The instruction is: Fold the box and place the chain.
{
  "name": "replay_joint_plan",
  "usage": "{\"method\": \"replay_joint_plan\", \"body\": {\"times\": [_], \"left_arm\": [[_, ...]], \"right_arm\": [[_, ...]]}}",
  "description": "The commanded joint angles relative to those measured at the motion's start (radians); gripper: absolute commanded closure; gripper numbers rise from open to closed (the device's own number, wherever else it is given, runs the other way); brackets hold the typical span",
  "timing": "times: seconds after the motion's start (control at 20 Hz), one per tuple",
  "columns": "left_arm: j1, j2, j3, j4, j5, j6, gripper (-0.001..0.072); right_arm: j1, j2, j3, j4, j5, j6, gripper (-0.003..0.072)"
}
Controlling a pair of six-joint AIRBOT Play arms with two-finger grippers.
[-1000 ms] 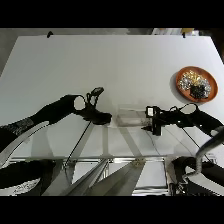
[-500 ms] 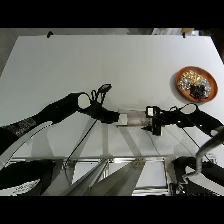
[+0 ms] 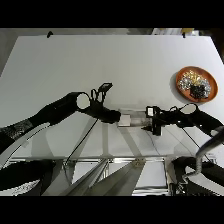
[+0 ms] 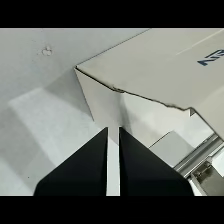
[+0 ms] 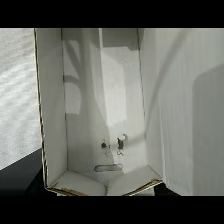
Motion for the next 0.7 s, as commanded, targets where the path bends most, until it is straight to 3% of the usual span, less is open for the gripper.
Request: {"method": "replay_joint_plan", "body": {"times": [0.0,0.65], "left_arm": [[-0.010,0.003,0.001,-0.003,0.002,-0.001,0.0620],[0.023,0.005,0.002,0.024,-0.037,-0.003,0.0619]], "right_arm": [[0.000,0.000,0.000,0.000,0.000,0.001,0.0350],[0.000,0.000,0.000,0.000,0.000,0.001,0.0350]]}}
